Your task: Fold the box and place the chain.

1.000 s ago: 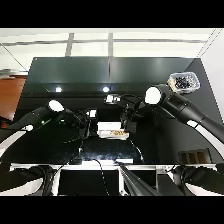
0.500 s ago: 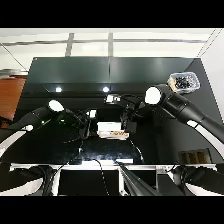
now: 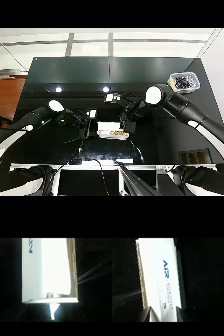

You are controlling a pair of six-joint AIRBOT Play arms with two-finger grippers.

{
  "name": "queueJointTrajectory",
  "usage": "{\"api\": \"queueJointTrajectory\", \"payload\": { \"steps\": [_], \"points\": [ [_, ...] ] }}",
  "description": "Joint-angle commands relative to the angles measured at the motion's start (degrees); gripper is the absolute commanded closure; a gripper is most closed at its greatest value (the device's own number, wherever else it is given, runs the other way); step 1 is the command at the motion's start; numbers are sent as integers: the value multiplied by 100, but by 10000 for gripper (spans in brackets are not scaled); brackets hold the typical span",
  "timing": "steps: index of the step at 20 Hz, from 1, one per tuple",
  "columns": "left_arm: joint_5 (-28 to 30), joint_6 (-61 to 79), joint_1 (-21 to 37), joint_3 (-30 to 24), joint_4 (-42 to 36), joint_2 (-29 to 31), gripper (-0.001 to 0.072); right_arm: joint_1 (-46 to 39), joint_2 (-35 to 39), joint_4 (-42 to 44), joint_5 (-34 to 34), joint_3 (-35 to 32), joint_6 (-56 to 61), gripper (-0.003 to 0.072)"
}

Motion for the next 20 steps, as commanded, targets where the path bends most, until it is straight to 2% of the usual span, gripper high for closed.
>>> {"api": "queueJointTrajectory", "payload": {
  "steps": [1,2,20],
  "points": [
    [-2,-2,0,-2,2,-4,241,17,7,50,59,7,4,424],
    [0,-2,0,-2,2,-4,240,24,7,50,76,7,7,452],
    [-2,-2,0,-2,2,-4,241,251,4,-192,219,0,201,453]
  ]
}}
